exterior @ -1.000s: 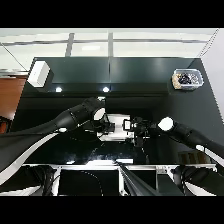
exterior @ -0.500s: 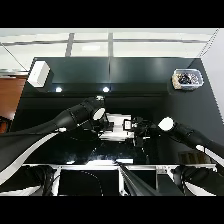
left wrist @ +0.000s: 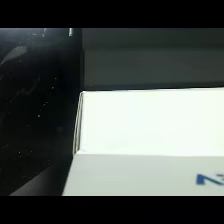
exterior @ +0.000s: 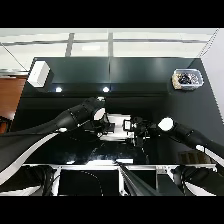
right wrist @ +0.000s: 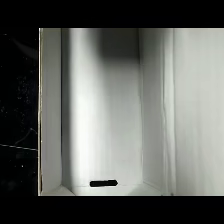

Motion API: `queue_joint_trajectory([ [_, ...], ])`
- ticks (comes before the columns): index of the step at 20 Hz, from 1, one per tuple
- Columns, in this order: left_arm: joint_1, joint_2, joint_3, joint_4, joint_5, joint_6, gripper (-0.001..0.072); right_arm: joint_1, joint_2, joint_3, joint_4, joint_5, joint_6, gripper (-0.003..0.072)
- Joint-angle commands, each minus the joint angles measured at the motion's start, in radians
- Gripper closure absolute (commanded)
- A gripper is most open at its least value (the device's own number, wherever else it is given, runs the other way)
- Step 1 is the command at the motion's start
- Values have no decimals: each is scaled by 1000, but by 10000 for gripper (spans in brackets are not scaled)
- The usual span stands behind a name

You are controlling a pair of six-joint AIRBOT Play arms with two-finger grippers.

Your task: Fold the box and place the chain.

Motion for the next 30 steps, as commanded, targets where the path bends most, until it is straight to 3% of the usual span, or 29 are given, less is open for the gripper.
queue_joint_trajectory([
  [1,6,-1,1,4,-6,-2,412,0,1,0,0,0,1,513],
  [21,17,-17,0,7,-8,-2,432,0,1,0,0,0,1,513],
  [25,17,-17,0,3,-8,-1,680,0,1,0,0,0,1,513],
  [30,16,-17,0,4,-7,-1,681,0,1,0,0,0,1,513],
])
